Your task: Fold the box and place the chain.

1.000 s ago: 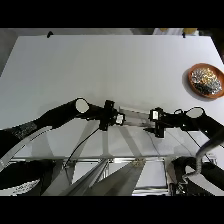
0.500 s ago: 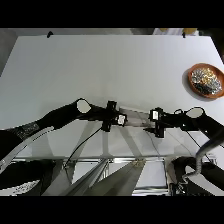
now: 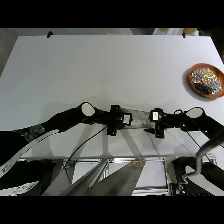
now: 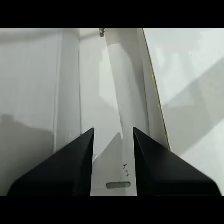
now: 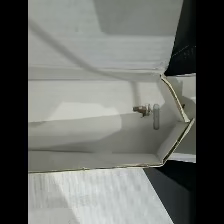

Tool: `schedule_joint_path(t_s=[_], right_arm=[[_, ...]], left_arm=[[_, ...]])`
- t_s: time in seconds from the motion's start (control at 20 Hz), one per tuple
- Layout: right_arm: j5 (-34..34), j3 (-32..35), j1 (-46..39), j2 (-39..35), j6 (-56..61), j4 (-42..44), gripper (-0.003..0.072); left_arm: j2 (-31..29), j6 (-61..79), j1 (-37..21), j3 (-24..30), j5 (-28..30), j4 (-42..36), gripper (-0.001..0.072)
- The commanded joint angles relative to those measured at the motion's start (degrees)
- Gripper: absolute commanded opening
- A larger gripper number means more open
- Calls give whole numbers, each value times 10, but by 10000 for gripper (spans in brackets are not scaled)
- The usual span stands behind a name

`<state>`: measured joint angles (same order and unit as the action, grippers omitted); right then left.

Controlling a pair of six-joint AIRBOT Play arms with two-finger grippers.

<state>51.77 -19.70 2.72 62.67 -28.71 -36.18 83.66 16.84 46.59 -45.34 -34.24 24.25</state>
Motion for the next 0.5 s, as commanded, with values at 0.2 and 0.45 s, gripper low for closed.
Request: schedule_joint_path(t_s=[0.2, 0.45], right_arm=[[-1, 0, 0, 0, 2, 1, 343], [-1, 0, 0, 0, 2, 2, 343]], left_arm=[[-15, -60, -11, 0, 2, 24, 298], [-51, -180, -63, 0, -33, 119, 443]])
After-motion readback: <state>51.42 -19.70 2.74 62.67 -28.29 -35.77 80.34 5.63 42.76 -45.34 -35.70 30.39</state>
